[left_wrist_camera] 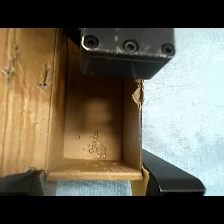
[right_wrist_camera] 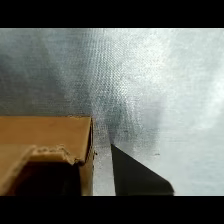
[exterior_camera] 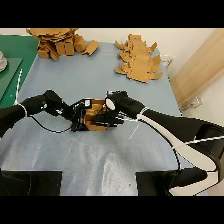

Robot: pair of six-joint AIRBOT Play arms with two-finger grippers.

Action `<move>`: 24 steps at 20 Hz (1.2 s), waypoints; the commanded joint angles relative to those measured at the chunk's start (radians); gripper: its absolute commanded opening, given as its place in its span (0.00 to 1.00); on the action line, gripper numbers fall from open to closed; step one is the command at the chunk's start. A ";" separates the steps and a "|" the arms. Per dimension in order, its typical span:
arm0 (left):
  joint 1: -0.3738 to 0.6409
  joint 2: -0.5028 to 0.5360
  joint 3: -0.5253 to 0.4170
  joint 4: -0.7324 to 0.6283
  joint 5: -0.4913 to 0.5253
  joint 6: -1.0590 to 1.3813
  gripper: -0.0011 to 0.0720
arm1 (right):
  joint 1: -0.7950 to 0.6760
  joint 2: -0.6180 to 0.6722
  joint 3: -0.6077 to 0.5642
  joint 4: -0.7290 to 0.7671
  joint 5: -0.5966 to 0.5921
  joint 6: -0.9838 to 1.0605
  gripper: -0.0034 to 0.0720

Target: Fold the box.

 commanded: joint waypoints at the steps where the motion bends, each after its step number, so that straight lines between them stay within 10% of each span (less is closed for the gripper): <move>1: 0.000 0.000 0.000 0.000 0.000 0.000 0.73 | 0.001 0.021 0.011 0.010 -0.018 -0.001 0.53; 10: 0.000 0.000 0.000 0.000 0.000 0.000 0.73 | -0.001 0.177 0.011 -0.039 0.082 0.014 0.52; 14: 0.000 0.000 0.000 0.000 0.001 0.000 0.73 | -0.005 0.309 0.008 -0.184 0.220 0.014 0.09; 18: 0.000 0.000 0.000 0.000 0.000 0.000 0.73 | -0.164 0.357 -0.046 -0.329 0.230 0.010 0.04; 22: -0.001 0.000 0.000 0.000 -0.016 0.000 0.73 | -0.488 0.291 -0.183 0.542 -0.291 -0.577 0.04; 24: -0.001 0.000 0.000 0.000 -0.016 0.000 0.73 | -0.544 0.186 -0.188 1.054 -0.237 -1.009 0.05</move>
